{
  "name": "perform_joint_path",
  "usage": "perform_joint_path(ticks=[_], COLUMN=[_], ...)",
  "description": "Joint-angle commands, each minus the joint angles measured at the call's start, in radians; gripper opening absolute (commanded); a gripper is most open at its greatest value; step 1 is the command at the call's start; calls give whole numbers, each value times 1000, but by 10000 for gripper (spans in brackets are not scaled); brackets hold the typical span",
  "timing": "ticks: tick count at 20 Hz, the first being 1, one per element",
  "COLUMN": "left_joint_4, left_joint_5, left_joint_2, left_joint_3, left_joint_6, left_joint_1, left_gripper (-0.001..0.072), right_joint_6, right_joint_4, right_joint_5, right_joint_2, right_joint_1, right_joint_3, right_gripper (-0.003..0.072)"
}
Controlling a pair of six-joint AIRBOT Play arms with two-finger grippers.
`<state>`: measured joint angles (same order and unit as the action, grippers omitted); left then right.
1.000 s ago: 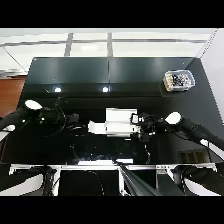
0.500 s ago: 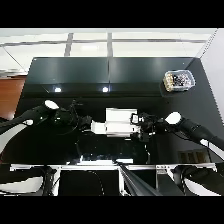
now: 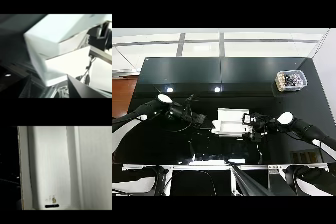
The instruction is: Fold the box and place the chain.
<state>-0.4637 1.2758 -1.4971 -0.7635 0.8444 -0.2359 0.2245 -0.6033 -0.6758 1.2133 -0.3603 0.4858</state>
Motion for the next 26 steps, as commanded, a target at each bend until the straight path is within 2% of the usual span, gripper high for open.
perform_joint_path(ticks=[1, 7, 8, 10, 13, 19, 26], left_joint_4=[6, -148, -154, -155, -187, -348, -407], left_joint_5=[-5, -23, -24, -33, -70, -156, -210], left_joint_2=[-1, -1, -1, -1, -1, 0, 0], left_joint_3=[-31, -137, -152, -174, -195, -218, -219], left_joint_6=[-5, 232, 269, 302, 378, 543, 633], left_joint_1=[-41, -113, -123, -138, -164, -244, -315], left_gripper=[517, 505, 488, 394, 394, 394, 394], right_joint_6=[0, 0, 0, 0, 0, 0, 0], right_joint_4=[0, 0, 0, 0, 0, 0, 0], right_joint_5=[0, 0, 0, 0, 0, 0, 0], right_joint_2=[1, 1, 1, 1, 1, 1, 1], right_joint_1=[-1, -1, -1, -1, -1, -1, -1], right_joint_3=[0, 0, 0, 0, 0, 0, 0], right_gripper=[187, 187, 187, 187, 187, 187, 187])
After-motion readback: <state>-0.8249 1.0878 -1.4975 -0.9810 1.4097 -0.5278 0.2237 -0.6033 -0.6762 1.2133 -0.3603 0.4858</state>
